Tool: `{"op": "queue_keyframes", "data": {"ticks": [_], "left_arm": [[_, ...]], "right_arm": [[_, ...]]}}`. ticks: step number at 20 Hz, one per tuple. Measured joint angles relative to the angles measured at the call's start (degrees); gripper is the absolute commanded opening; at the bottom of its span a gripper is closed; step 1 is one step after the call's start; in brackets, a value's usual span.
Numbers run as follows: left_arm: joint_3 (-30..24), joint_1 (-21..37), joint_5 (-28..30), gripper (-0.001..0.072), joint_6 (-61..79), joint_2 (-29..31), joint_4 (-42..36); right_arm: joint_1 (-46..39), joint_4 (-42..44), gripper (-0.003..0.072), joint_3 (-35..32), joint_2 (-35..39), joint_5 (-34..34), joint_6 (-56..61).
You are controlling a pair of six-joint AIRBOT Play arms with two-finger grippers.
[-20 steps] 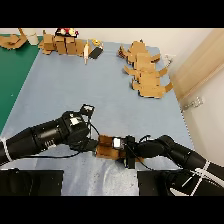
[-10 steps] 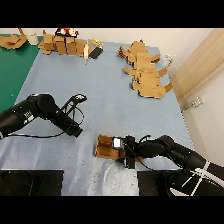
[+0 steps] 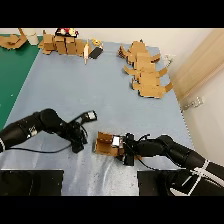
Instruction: Fold the box.
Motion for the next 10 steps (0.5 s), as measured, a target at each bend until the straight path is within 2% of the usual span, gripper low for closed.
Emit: {"op": "queue_keyframes", "data": {"ticks": [1,2,3,10], "left_arm": [[-0.68,-1.90,0.61,0.0034,2.10,0.24,-0.26],[-1.20,-3.50,1.20,0.0391,3.74,0.42,-0.44],[-1.66,-4.81,1.53,0.0679,5.09,0.59,-0.42],[-2.60,-7.72,3.45,0.0697,11.04,0.87,-0.48]], "right_arm": [[0.00,-0.02,0.0503,0.09,-0.07,0.11,0.00],[0.00,-0.11,0.0503,0.13,-0.07,0.20,0.00],[0.00,-0.20,0.0502,0.15,-0.09,0.17,0.00],[0.00,-0.20,0.0502,0.26,-0.07,-1.92,-0.46]]}}
